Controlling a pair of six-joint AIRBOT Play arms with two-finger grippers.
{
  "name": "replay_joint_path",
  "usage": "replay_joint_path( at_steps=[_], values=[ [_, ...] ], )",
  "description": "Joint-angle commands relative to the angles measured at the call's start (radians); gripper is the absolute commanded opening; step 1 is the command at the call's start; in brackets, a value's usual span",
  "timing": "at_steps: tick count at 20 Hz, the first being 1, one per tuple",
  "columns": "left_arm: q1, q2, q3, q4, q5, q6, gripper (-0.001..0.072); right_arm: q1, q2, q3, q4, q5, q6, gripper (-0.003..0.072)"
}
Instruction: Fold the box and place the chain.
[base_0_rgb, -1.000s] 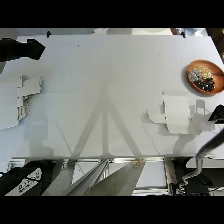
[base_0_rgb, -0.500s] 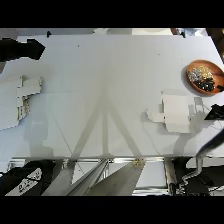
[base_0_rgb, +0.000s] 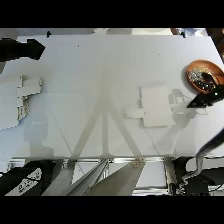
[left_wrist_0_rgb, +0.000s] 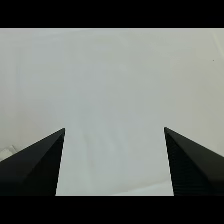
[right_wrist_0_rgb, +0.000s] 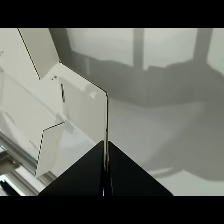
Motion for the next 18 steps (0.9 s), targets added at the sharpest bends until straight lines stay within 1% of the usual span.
replay_joint_path(
  at_steps=[1,3,4,7,9,11,14,16,18],
  values=[
    [0.0,0.001,0.0,0.0,0.0,0.0,0.0702,0.154,0.025,0.0,0.226,0.022,-0.032,0.001],
    [0.0,0.001,0.001,0.0,0.0,0.0,0.0702,0.274,0.051,0.0,0.246,-0.005,-0.043,0.001],
    [0.0,0.001,0.001,0.0,0.0,0.0,0.0702,0.34,0.068,0.0,0.245,-0.046,-0.046,0.001],
    [0.0,0.001,0.0,0.0,0.0,0.0,0.0702,0.517,0.123,0.0,0.255,-0.223,-0.046,0.001],
    [0.0,0.001,0.001,0.0,0.0,0.0,0.0702,0.604,0.139,0.0,0.338,-0.324,-0.046,0.0009],
    [0.0,0.001,0.0,0.0,0.0,0.0,0.0702,0.671,0.141,0.0,0.408,-0.403,-0.046,0.0009],
    [0.0,0.001,0.0,0.0,0.0,0.0,0.0702,0.743,0.141,-0.001,0.396,-0.537,-0.037,0.0008],
    [0.0,0.001,0.0,0.0,0.0,0.0,0.0702,0.755,0.142,-0.016,0.391,-0.637,-0.037,0.0008],
    [0.0,0.001,0.0,0.0,0.0,0.0,0.0702,0.75,0.154,-0.064,0.386,-0.751,-0.038,0.0007]
  ],
)
